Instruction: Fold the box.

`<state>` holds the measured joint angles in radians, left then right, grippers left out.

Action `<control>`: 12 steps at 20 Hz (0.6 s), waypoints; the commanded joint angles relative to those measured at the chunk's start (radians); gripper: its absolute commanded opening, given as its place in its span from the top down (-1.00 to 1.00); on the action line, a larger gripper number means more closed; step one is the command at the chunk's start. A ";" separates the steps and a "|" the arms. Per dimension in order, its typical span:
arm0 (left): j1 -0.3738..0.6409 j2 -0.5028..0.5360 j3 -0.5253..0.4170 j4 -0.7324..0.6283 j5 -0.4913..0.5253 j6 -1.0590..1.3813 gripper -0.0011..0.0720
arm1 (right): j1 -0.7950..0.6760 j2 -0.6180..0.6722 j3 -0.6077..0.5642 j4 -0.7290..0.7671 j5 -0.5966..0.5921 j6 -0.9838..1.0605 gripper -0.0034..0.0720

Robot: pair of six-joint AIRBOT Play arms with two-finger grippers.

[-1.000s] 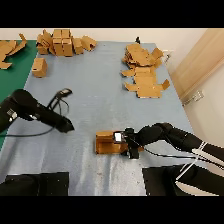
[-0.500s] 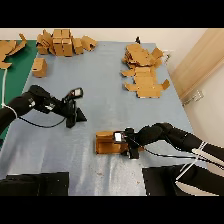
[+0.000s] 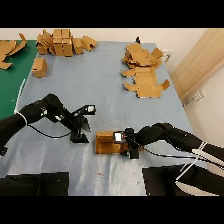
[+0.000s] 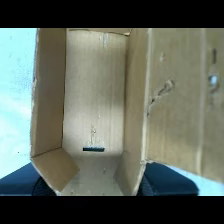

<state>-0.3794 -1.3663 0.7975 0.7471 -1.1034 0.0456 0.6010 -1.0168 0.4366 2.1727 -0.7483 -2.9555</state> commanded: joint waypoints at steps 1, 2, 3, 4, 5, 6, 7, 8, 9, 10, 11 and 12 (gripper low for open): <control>-0.094 0.016 -0.005 0.084 0.083 -0.164 -0.93 | -0.001 0.000 0.000 -0.005 0.005 0.000 -0.63; -0.111 0.029 -0.005 0.113 0.089 -0.177 -0.93 | 0.000 0.000 0.000 -0.005 0.005 0.000 -0.63; -0.117 0.047 -0.005 0.134 0.085 -0.178 -0.92 | 0.000 0.000 0.000 -0.004 0.005 0.000 -0.63; -0.115 0.064 -0.005 0.151 0.084 -0.177 -0.92 | 0.000 0.000 0.000 -0.005 0.005 0.000 -0.63; -0.110 0.077 -0.005 0.155 0.079 -0.178 -0.92 | 0.000 0.000 0.000 -0.005 0.005 0.000 -0.63; -0.104 0.087 -0.005 0.160 0.068 -0.175 -0.92 | 0.000 0.000 0.000 -0.005 0.006 0.000 -0.63; -0.099 0.090 -0.005 0.167 0.091 -0.144 -0.92 | 0.000 0.000 0.000 -0.004 0.006 0.000 -0.63; -0.099 0.090 -0.005 0.175 0.138 -0.141 -0.92 | 0.000 0.000 0.000 -0.004 0.006 0.000 -0.63; -0.097 0.090 -0.005 0.181 0.195 -0.150 -0.92 | 0.000 0.000 0.000 -0.004 0.006 0.000 -0.63; -0.090 0.090 -0.005 0.171 0.244 -0.169 -0.92 | 0.000 0.000 0.001 -0.004 0.006 0.000 -0.63; -0.080 0.090 -0.005 0.157 0.278 -0.177 -0.92 | 0.000 0.000 0.000 -0.004 0.006 0.000 -0.63; -0.071 0.090 -0.007 0.137 0.283 -0.177 -0.92 | 0.000 0.000 0.001 -0.004 0.006 0.000 -0.63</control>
<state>-0.4664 -1.2812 0.7921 0.9016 -0.9115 -0.1162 0.6010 -1.0168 0.4366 2.1685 -0.7441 -2.9555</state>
